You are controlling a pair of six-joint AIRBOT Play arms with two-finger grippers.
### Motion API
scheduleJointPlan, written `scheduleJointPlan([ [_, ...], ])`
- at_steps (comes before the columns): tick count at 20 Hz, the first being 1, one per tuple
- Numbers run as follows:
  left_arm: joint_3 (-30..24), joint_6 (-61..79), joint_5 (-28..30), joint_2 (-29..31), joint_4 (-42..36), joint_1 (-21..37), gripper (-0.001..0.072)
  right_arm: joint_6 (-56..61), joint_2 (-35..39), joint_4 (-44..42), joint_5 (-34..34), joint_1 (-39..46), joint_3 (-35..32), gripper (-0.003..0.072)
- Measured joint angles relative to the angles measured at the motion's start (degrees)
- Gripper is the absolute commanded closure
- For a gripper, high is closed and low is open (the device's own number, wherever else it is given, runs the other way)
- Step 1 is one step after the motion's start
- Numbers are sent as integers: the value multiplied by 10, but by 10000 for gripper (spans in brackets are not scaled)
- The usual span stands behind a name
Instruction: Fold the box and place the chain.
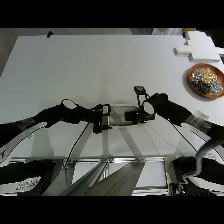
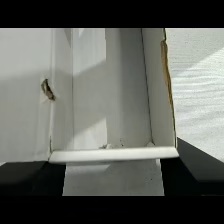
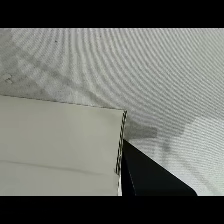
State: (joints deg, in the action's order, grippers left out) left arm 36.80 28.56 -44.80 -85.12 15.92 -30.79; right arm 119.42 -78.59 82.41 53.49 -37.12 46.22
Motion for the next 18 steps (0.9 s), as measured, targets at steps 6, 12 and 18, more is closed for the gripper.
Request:
scheduleJointPlan([
  [6,0,0,2,0,-1,0,574,22,0,16,36,0,26,381],
  [12,0,0,1,0,0,0,574,34,2,27,56,-3,41,379],
  [18,0,0,0,0,0,0,574,53,-1,39,61,-24,54,471],
])
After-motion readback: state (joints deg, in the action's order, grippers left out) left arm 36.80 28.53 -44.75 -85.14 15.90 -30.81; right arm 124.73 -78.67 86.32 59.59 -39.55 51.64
